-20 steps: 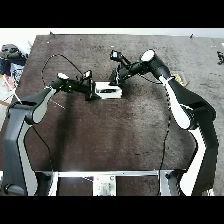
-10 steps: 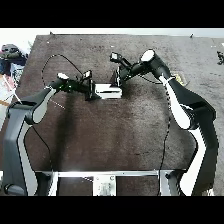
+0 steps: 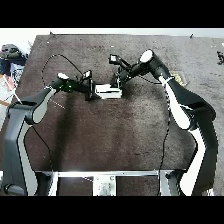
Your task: Fold the box and place the chain.
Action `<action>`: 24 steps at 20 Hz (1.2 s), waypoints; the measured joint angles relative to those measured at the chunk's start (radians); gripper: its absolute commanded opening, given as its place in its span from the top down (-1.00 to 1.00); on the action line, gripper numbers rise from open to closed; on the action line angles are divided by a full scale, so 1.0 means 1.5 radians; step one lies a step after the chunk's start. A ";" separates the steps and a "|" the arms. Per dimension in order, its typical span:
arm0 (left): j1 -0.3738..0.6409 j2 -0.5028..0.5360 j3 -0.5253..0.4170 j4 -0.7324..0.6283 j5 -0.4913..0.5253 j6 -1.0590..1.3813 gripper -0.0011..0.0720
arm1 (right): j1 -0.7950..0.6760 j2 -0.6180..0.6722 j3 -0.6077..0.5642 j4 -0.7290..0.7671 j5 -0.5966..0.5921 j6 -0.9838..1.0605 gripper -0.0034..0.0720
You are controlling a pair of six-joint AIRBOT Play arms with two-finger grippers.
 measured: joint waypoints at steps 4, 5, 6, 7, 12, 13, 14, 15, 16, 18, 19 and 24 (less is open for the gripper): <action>0.000 0.000 0.000 0.000 0.000 0.000 0.05 | 0.000 0.000 -0.016 -0.004 0.018 -0.001 0.36; 0.000 0.000 0.000 0.000 0.000 0.000 0.05 | 0.000 0.000 -0.022 -0.003 0.020 -0.001 0.36; 0.000 0.000 0.000 0.000 0.000 0.000 0.05 | 0.000 0.000 -0.029 -0.002 0.021 -0.001 0.36; 0.000 0.000 0.000 0.000 0.000 0.001 0.05 | 0.001 0.000 -0.034 -0.002 0.023 -0.002 0.36; 0.000 0.000 0.000 0.000 0.000 0.001 0.05 | 0.000 0.004 -0.047 0.010 0.024 -0.002 0.23; 0.000 0.000 0.000 0.000 0.000 0.000 0.05 | -0.002 0.006 -0.049 0.023 0.018 -0.001 0.23; 0.000 0.000 0.000 0.000 0.000 0.000 0.05 | -0.004 0.009 -0.049 0.041 0.013 -0.001 0.23; 0.000 0.000 0.000 0.000 0.000 0.000 0.05 | -0.007 0.012 -0.049 0.061 0.009 -0.001 0.24; 0.000 0.000 0.000 0.000 0.000 0.000 0.05 | -0.011 0.013 -0.050 0.083 0.006 -0.001 0.51; 0.000 0.000 0.000 0.000 0.000 0.000 0.05 | -0.020 0.015 -0.050 0.124 0.004 0.007 0.82; 0.000 0.000 0.000 0.000 0.000 0.000 0.05 | -0.024 0.016 -0.050 0.139 0.002 0.016 0.82; 0.000 0.000 0.000 0.000 0.000 0.000 0.05 | -0.030 0.000 -0.069 0.153 0.010 0.069 0.86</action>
